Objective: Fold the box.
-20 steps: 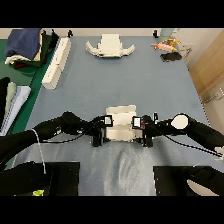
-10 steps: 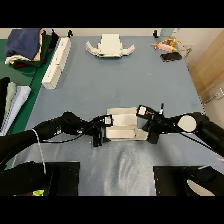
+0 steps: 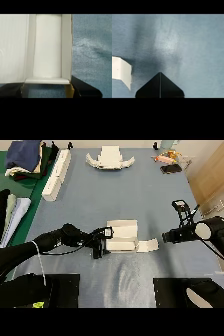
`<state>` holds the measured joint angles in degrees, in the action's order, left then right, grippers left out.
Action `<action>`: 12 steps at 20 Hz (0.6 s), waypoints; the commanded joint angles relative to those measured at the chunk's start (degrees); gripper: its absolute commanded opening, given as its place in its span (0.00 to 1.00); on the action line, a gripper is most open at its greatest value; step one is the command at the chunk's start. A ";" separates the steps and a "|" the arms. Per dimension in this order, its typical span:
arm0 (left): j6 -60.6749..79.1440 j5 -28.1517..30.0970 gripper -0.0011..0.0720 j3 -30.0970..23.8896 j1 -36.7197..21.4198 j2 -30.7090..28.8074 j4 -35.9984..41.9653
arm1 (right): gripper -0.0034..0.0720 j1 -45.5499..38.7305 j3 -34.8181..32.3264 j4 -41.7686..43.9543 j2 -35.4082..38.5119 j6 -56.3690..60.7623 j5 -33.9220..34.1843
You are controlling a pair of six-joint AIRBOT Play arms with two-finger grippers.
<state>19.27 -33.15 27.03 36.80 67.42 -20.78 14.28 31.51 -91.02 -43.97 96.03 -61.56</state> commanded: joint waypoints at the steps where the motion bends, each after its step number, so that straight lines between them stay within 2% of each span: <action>1: 0.00 0.02 0.72 0.04 0.00 0.00 -0.02 | 0.05 -3.82 -3.10 14.91 -6.84 0.55 2.12; 3: 0.00 0.00 0.72 0.04 0.00 0.00 -0.02 | 0.05 -3.82 -3.54 27.26 -11.54 -8.61 2.56; 5: 0.00 0.02 0.72 0.04 0.00 0.00 -0.02 | 0.05 -3.82 -3.54 33.77 -14.29 -13.66 2.51; 12: 0.00 0.02 0.72 0.04 0.00 0.00 -0.02 | 0.05 -3.82 -3.39 43.19 -10.84 -20.50 1.05</action>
<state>19.27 -33.15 27.03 36.80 67.42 -20.78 10.52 28.10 -53.15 -56.12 78.91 -59.59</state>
